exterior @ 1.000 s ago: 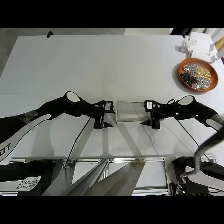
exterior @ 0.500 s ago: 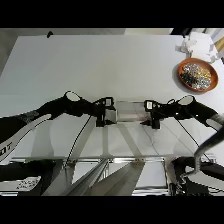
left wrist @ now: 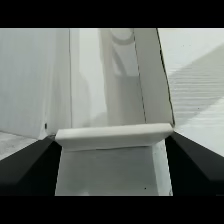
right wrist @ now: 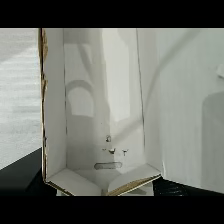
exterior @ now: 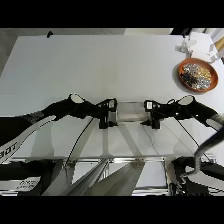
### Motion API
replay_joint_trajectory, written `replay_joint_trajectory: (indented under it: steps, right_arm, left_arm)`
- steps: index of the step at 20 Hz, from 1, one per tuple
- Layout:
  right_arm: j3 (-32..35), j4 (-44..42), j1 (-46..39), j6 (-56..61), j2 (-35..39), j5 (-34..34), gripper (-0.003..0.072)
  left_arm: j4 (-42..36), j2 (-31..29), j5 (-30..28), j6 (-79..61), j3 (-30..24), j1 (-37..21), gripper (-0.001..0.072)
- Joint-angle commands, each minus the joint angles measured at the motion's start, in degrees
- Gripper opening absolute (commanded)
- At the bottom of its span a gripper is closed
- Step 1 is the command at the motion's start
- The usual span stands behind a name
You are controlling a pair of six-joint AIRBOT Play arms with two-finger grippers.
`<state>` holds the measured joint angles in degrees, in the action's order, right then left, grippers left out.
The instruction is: Fold the box and place the chain.
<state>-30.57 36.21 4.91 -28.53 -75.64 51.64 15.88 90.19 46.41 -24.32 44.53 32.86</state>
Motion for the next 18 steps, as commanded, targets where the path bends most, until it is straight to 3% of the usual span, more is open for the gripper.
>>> replay_joint_trajectory:
  steps: [1, 4, 6, 12, 14, 18]
  right_arm:
    - [-0.04, 0.0, -0.02, -0.02, 0.04, 0.0, 0.041]
    - [-0.04, 0.0, -0.02, -0.02, 0.04, 0.0, 0.041]
    - [-0.04, 0.02, -0.02, -0.02, 0.04, -0.02, 0.041]
    - [-0.02, 0.0, -0.02, -0.02, 0.04, 0.0, 0.041]
    - [-0.02, 0.0, -0.02, -0.02, 0.04, -0.02, 0.041]
    - [-0.02, 0.0, -0.02, -0.02, 0.04, 0.0, 0.041]
  left_arm:
    - [-1.11, 0.2, -1.44, 0.79, 0.04, 0.15, 0.0699]
    - [-1.07, 0.2, -1.6, 0.81, 0.07, 0.22, 0.069]
    - [-1.05, 0.2, -1.64, 0.83, 0.07, 0.22, 0.0618]
    - [-0.74, 0.2, -2.27, 1.01, 0.07, 0.83, 0.0642]
    - [-0.2, 0.15, -2.95, 0.94, 0.07, 1.75, 0.0701]
    - [-0.7, 0.35, -4.26, 0.98, 0.46, 3.21, 0.0699]
